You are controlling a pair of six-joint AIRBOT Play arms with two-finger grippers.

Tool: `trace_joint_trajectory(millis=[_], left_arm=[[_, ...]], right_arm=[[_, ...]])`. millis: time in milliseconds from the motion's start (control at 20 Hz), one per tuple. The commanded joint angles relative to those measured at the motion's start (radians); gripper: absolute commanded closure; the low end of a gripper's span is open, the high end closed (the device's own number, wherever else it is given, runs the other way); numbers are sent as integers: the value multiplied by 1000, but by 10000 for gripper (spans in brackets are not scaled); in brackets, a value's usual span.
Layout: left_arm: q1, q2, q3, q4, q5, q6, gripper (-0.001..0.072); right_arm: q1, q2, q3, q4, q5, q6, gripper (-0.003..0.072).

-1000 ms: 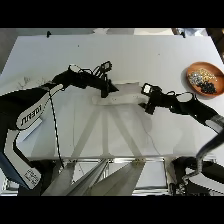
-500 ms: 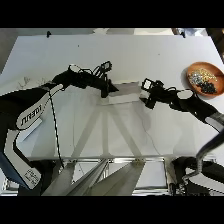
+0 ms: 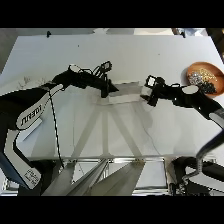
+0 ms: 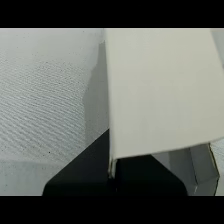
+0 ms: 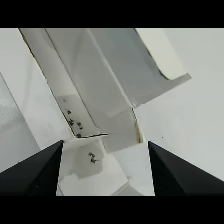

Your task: Fold the box and place the chain.

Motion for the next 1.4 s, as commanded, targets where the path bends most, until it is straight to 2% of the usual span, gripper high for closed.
trace_joint_trajectory(millis=[0,300,550,800,950,1150,1350], left_arm=[[0,0,0,0,0,0,698],[0,0,0,0,0,0,698],[0,0,0,0,0,0,698],[0,0,0,0,0,0,698],[0,0,0,0,0,0,698],[0,0,0,0,0,0,698],[0,0,0,0,0,0,698]], right_arm=[[-11,-37,30,11,77,0,97],[-11,-161,150,-3,131,28,97],[-11,-238,245,-103,229,79,97],[-11,-242,249,-152,309,80,97],[-11,-246,249,-125,321,79,97],[-11,-284,251,-124,400,79,97],[-11,-290,253,-142,399,79,97]])
